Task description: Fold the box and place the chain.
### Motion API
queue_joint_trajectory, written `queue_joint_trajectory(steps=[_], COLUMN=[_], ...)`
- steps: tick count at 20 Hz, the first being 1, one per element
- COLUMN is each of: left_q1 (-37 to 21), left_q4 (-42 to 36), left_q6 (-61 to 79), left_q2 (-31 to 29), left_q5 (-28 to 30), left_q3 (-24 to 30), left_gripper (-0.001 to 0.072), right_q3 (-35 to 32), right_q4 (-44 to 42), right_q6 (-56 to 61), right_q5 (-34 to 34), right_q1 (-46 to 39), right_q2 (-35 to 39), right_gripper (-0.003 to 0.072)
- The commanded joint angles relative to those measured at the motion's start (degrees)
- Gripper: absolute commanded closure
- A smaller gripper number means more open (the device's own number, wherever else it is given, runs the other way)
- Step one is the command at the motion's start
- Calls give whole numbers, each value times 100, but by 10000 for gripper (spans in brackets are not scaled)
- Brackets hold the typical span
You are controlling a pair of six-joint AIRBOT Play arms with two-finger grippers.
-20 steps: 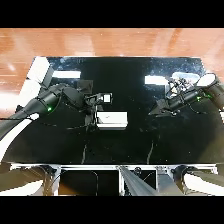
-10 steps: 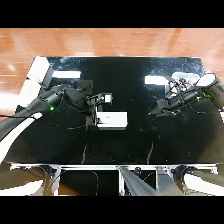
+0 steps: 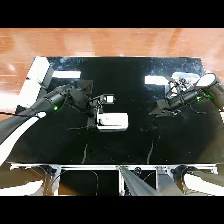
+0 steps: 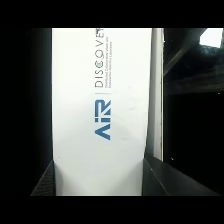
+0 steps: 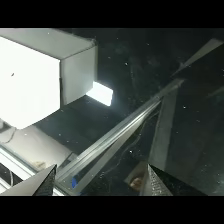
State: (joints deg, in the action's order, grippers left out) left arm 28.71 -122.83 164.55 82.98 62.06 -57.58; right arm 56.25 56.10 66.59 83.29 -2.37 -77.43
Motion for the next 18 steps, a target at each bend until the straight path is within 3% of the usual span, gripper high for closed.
queue_joint_trajectory(steps=[1,5,9,15,18], left_q1=[0,-297,-1296,-4113,-5541], left_q4=[306,866,1093,1342,1661], left_q6=[-726,-1696,-2332,-2789,-2881], left_q2=[-24,-468,-1338,-3134,-3834], left_q5=[210,708,1615,2227,2199], left_q3=[-286,-409,-302,968,1740], left_gripper=[691,693,694,694,693], right_q3=[-2,-2,-2,-2,-2], right_q4=[55,55,55,2,2], right_q6=[2,2,-55,-87,-94], right_q5=[-2,0,0,-149,-455], right_q1=[0,0,0,2,0], right_q2=[2,2,2,2,2], right_gripper=[-34,-34,-34,-34,-34])
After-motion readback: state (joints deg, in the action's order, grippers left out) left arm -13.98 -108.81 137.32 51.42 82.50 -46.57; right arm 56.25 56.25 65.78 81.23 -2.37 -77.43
